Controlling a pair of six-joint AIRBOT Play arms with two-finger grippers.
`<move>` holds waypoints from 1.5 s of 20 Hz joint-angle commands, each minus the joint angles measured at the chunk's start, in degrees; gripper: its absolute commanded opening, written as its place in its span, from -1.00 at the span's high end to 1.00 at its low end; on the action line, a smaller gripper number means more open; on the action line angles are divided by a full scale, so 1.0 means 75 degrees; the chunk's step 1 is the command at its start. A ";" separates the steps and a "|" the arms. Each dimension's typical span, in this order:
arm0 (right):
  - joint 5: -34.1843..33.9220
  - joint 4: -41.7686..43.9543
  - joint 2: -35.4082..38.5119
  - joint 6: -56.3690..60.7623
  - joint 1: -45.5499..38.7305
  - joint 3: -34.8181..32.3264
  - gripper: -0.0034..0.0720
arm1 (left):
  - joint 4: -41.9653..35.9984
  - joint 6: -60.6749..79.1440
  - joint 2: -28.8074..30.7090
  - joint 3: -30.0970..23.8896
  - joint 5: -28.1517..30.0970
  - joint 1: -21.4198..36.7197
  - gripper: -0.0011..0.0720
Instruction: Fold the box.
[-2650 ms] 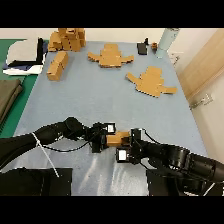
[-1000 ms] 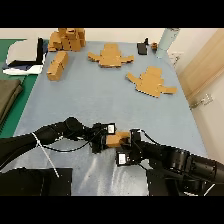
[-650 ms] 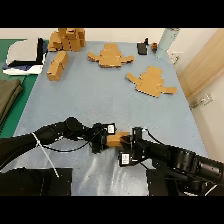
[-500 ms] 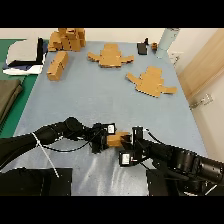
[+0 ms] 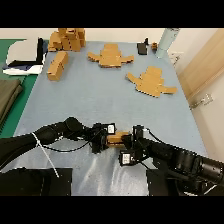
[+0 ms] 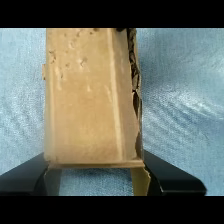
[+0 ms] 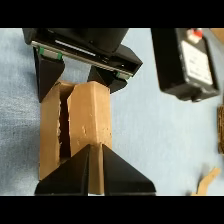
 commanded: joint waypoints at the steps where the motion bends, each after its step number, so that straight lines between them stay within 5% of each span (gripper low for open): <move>1: 0.0000 0.0143 -0.0076 0.0032 -0.0003 0.0003 0.57 | 0.0000 0.0000 -0.0006 0.0000 0.0003 0.0000 -0.30; 25: 0.0213 0.1072 -0.0472 0.0032 0.0254 -0.0009 0.57 | 0.0000 0.0000 -0.0003 0.0000 0.0000 0.0000 -0.30; 30: -0.0032 0.1116 -0.0437 0.0562 0.0227 0.0012 0.44 | 0.0000 0.0000 -0.0003 0.0000 0.0003 0.0000 -0.30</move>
